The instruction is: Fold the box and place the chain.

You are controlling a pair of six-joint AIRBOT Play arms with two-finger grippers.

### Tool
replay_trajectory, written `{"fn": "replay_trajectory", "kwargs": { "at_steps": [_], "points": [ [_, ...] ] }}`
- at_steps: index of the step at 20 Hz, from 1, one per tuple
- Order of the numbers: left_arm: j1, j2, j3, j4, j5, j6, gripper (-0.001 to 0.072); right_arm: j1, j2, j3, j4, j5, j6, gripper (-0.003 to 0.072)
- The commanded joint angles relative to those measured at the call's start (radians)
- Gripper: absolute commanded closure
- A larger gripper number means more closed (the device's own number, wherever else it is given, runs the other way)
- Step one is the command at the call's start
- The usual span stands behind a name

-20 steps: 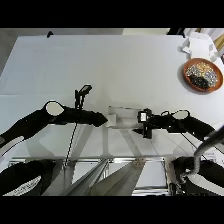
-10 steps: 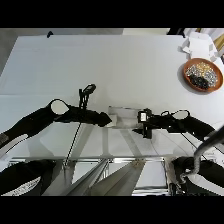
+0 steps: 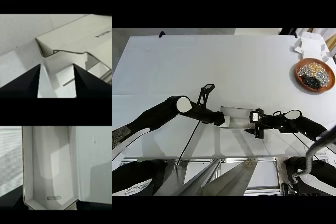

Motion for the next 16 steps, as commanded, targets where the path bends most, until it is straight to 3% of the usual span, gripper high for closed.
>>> {"fn": "replay_trajectory", "kwargs": {
  "at_steps": [1,5,8,12,16],
  "points": [
    [-0.050,-0.045,0.073,0.149,-0.057,-0.202,0.0253,0.000,0.001,0.000,0.000,0.000,0.000,0.0310],
    [-0.089,-0.102,0.169,0.282,-0.176,-0.426,0.0253,0.000,0.001,0.000,0.000,0.000,0.000,0.0310],
    [-0.126,-0.144,0.236,0.324,-0.198,-0.529,0.0254,0.000,0.001,0.000,0.000,0.000,0.000,0.0310],
    [-0.177,-0.180,0.264,0.402,-0.213,-0.698,0.0256,0.000,0.001,0.000,0.000,0.000,0.000,0.0310],
    [-0.201,-0.244,0.311,0.436,-0.308,-0.727,0.0256,0.000,0.001,0.000,0.000,0.000,0.000,0.0310]
  ]
}}
